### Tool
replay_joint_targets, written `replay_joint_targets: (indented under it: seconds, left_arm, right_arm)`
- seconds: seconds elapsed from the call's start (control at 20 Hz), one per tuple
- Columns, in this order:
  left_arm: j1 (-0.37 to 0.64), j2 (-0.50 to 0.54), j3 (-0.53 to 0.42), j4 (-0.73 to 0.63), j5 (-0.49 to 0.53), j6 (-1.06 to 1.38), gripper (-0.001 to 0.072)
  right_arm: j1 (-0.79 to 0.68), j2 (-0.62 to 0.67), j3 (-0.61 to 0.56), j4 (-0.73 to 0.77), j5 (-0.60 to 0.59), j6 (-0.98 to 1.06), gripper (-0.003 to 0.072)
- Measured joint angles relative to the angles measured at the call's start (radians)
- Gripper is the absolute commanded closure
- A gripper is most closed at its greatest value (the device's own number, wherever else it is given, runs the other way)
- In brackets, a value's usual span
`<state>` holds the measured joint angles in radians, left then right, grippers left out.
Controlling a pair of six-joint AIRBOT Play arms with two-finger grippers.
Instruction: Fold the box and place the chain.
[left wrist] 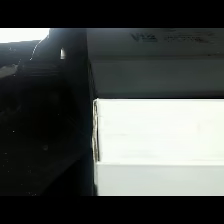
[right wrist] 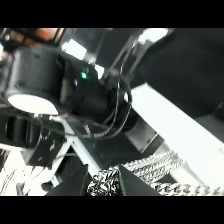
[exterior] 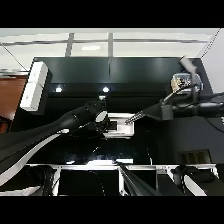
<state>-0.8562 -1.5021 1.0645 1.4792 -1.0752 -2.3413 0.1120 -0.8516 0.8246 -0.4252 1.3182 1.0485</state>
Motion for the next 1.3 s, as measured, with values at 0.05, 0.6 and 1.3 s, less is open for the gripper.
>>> replay_joint_targets:
  seconds: [0.05, 0.6, 1.3]
  left_arm:
    - [0.000, 0.000, 0.000, 0.000, 0.000, 0.000, 0.0678]
    - [0.000, 0.000, 0.000, 0.000, -0.001, 0.000, 0.0679]
    - [0.000, 0.000, 0.000, 0.000, -0.001, 0.000, 0.0678]
  right_arm:
    - [0.024, -0.003, -0.009, 0.003, -0.013, 0.003, 0.0681]
    - [0.151, -0.048, -0.038, -0.052, -0.133, 0.045, 0.0679]
    - [0.216, -0.150, -0.143, -0.147, -0.277, 0.103, 0.0360]
